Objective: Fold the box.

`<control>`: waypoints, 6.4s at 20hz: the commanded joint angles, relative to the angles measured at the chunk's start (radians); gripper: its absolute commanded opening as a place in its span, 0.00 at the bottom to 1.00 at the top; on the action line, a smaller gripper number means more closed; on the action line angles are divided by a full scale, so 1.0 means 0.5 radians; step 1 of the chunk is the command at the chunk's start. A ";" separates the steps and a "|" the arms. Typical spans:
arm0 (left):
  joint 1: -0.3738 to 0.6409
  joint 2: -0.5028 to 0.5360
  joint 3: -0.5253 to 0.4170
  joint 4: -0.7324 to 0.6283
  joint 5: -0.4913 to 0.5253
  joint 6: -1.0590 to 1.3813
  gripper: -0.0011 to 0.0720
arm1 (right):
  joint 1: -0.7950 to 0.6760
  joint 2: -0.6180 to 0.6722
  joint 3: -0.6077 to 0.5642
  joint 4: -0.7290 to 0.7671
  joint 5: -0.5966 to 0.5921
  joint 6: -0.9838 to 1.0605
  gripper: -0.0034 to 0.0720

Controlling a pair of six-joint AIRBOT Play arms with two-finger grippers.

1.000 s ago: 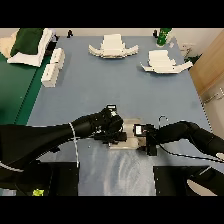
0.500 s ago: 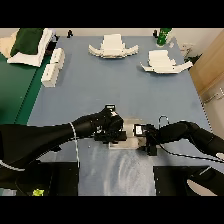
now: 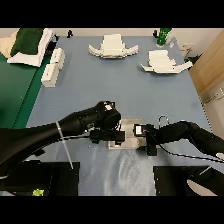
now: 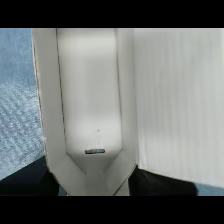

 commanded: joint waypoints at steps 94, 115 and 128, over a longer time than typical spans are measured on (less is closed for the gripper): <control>0.681 0.325 -1.271 -1.989 1.450 5.277 0.54 | 0.001 0.001 0.003 0.008 0.010 0.002 0.68; 0.681 0.325 -1.271 -1.989 1.450 5.277 0.54 | 0.001 0.555 0.349 -0.716 -1.030 2.039 0.99; 0.681 0.325 -1.271 -1.990 1.450 5.277 0.54 | 0.161 -0.061 0.577 0.124 0.129 2.755 0.05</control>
